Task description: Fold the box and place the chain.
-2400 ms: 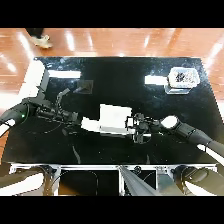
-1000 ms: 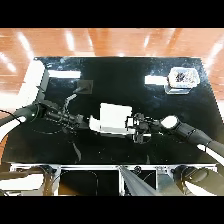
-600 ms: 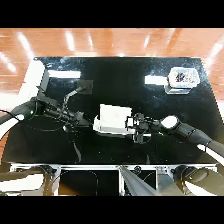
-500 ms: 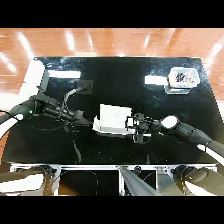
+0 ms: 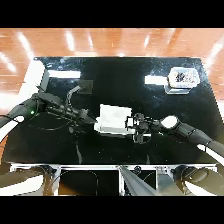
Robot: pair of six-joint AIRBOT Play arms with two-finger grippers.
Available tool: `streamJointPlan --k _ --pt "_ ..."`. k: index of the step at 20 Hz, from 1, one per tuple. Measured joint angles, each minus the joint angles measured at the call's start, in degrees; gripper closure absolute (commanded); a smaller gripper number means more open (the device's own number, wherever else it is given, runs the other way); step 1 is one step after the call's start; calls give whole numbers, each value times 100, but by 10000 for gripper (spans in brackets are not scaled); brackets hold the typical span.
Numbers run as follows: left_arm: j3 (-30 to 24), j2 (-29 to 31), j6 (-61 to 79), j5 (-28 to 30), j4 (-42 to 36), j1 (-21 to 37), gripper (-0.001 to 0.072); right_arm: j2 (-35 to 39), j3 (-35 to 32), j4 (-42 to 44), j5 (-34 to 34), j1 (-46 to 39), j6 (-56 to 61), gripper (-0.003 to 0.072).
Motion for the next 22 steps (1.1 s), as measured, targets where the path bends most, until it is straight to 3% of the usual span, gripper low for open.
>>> streamJointPlan --k 3,13,19,20,21,22 --pt "90 59 -330 -208 195 -328 131 0 0 0 0 0 0 66" --pt "219 752 -2380 -1659 2041 -1779 132 -4 0 2 -2 0 2 66" --pt "223 833 -2820 -1987 2409 -2087 132 -7 0 2 -2 0 2 67" --pt "223 835 -2835 -2026 2433 -2103 132 -4 0 2 -4 0 2 111" --pt "223 839 -2868 -2033 2459 -2111 132 -4 0 2 -2 0 2 216" --pt "223 841 -2874 -2037 2479 -2116 132 -4 0 2 -2 0 4 213"
